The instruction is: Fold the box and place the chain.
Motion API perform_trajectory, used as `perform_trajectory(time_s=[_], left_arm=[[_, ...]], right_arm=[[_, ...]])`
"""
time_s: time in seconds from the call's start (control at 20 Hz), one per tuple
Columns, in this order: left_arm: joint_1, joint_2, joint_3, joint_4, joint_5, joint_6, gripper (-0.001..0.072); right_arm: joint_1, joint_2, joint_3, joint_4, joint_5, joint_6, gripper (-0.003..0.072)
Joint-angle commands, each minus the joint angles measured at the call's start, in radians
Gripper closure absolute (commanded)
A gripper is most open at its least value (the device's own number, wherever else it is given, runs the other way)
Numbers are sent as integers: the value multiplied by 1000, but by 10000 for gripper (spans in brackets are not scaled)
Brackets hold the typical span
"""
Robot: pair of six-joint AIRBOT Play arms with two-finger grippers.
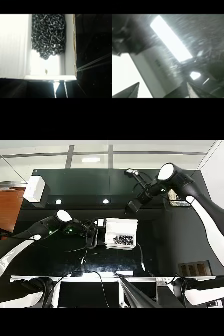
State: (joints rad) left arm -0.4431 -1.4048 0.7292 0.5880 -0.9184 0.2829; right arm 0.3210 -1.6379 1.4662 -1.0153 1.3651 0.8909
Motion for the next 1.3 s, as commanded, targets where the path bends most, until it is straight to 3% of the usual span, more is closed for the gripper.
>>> perform_trajectory(time_s=[0.0, 0.1, 0.35, 0.65, 0.95, 1.25], left_arm=[[0, -1, 0, -1, 2, 0, 226], [0, -1, 0, -1, 2, 0, 226], [0, -1, 0, -1, 2, 0, 226], [0, -1, 0, -1, 2, 0, 226], [0, -1, 0, -1, 2, 0, 226], [0, -1, 0, -1, 2, 0, 226]], right_arm=[[26, -33, 19, 11, 91, -40, -19], [39, -33, 19, 32, 129, -64, -18], [61, 5, 30, 47, 82, -150, -20], [75, 37, 27, 47, 163, -182, -19], [86, 38, -23, 46, 209, -214, -20], [86, 86, -90, 41, 178, -234, -20]])
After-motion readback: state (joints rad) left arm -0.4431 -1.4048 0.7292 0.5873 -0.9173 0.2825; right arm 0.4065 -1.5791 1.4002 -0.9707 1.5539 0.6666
